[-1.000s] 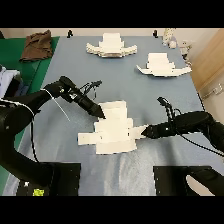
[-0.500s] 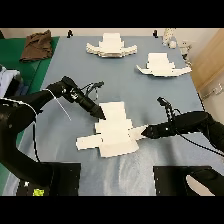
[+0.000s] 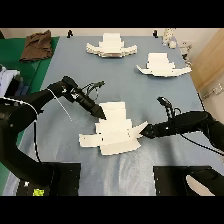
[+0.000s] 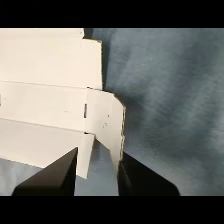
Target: Fold the box.
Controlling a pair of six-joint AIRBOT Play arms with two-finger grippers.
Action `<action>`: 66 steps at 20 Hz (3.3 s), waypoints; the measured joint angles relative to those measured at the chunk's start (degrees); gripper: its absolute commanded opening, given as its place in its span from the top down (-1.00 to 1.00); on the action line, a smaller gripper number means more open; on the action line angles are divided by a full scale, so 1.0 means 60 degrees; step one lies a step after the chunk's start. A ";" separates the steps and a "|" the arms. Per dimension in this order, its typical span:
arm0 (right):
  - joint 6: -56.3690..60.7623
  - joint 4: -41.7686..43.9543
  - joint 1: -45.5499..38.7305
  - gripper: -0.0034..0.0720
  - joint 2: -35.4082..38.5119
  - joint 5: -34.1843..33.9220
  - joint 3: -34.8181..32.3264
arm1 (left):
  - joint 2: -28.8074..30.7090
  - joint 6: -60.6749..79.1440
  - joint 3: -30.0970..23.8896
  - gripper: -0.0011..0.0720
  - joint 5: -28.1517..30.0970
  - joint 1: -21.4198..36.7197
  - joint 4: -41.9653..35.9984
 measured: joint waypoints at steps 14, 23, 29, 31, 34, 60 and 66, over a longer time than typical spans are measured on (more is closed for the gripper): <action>0.6714 -0.7723 0.0000 0.01 0.0004 0.0222 0.1668 | 0.3515 0.5009 -0.1650 0.95 0.2437 -0.1450 -0.0040; 0.7340 -0.7479 0.0000 0.19 0.0004 0.0554 0.1912 | 0.4962 0.8386 -0.4419 0.94 0.5125 -0.2029 -0.2120; 0.7391 -0.7249 0.0000 0.19 0.0004 0.0732 0.1920 | 0.5049 0.8072 -0.4717 0.94 0.5916 -0.2590 -0.1617; 0.7395 -0.7238 0.0000 0.19 0.0004 0.0765 0.1920 | 0.5060 0.7610 -0.4554 0.94 0.5963 -0.2648 -0.1180; 0.7395 -0.7216 0.0000 0.19 0.0004 0.0776 0.1920 | 0.5060 0.6859 -0.4266 0.94 0.5861 -0.2696 -0.0506; 0.5085 -0.3909 0.0379 0.91 0.0302 -0.1206 0.1920 | 0.5002 0.5949 -0.4426 0.94 0.5085 -0.2852 0.0448; 0.3741 -0.3391 0.4029 -0.19 0.1694 -0.2153 0.1275 | 0.5002 0.5956 -0.4426 0.94 0.5089 -0.2852 0.0452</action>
